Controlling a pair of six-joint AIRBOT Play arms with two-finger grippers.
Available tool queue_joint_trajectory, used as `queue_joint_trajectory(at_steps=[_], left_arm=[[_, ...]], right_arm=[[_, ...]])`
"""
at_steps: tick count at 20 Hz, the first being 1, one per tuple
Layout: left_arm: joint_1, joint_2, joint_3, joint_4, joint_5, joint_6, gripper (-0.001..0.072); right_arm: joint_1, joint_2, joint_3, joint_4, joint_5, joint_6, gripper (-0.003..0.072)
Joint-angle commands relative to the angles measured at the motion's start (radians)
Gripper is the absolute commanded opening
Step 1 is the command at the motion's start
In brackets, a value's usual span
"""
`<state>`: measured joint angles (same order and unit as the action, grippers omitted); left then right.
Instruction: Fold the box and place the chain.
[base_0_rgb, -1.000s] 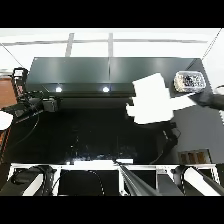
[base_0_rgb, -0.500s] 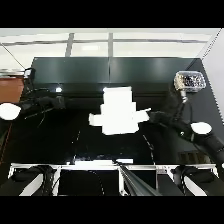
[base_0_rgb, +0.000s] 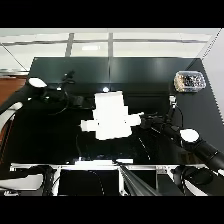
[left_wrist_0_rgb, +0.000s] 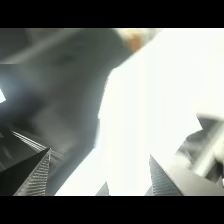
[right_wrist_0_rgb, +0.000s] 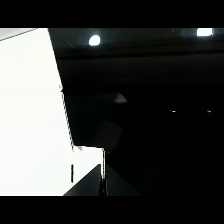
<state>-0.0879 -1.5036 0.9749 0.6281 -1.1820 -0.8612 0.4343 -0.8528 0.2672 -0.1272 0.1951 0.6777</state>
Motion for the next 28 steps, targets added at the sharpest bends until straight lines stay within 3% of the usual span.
queue_joint_trajectory(at_steps=[1, 3, 6, 7, 9, 11, 13, 15, 16, 17, 18, 21, 23, 25, 28], left_arm=[[-0.066, -0.169, 0.128, -0.056, -0.138, 0.137, 0.0701], [-0.1, -0.245, 0.2, -0.057, -0.194, 0.145, 0.0701], [-0.131, -0.346, 0.299, -0.056, -0.367, 0.181, 0.0699], [-0.135, -0.371, 0.323, -0.048, -0.407, 0.18, 0.0667], [-0.139, -0.4, 0.35, -0.006, -0.451, 0.181, 0.0363], [-0.14, -0.412, 0.357, 0.039, -0.478, 0.181, 0.0269], [-0.144, -0.413, 0.359, 0.083, -0.485, 0.181, 0.0028], [-0.146, -0.412, 0.365, 0.097, -0.497, 0.18, 0.0027], [-0.146, -0.409, 0.369, 0.097, -0.504, 0.175, 0.0026], [-0.146, -0.395, 0.367, 0.097, -0.504, 0.174, 0.0025], [-0.146, -0.371, 0.362, 0.097, -0.492, 0.175, 0.0024], [-0.148, -0.214, 0.258, 0.074, -0.357, 0.269, 0.0023], [-0.155, -0.019, 0.092, 0.008, -0.141, 0.401, 0.0023], [-0.174, 0.181, -0.071, -0.015, 0.152, 0.528, 0.0026], [-0.225, 0.336, -0.203, 0.014, 0.394, 0.886, 0.0028]], right_arm=[[0.009, 0.001, -0.001, -0.004, 0.007, 0.001, 0.0015], [0.009, 0.001, -0.001, -0.005, 0.02, 0.0, 0.0015], [0.009, 0.001, -0.001, -0.005, 0.031, -0.001, 0.0015], [0.009, 0.001, -0.001, -0.005, 0.033, -0.001, 0.0015], [0.009, 0.001, -0.001, -0.014, 0.033, -0.001, 0.0015], [0.009, 0.001, 0.0, -0.045, 0.032, -0.001, 0.0015], [0.008, 0.001, 0.0, -0.071, 0.026, -0.001, 0.0016], [0.004, 0.001, 0.008, -0.09, 0.006, -0.001, 0.0052], [-0.01, 0.001, 0.022, -0.115, 0.019, 0.0, 0.0294], [-0.037, 0.003, 0.043, -0.153, 0.056, -0.001, 0.0651], [-0.077, 0.005, 0.079, -0.233, 0.131, -0.001, 0.072], [-0.215, 0.005, 0.234, -0.535, 0.463, 0.019, 0.072], [-0.254, 0.005, 0.323, -0.703, 0.642, 0.018, 0.072], [-0.243, 0.005, 0.346, -0.813, 0.71, -0.017, 0.072], [-0.194, -0.002, 0.335, -0.894, 0.683, -0.166, 0.0716]])
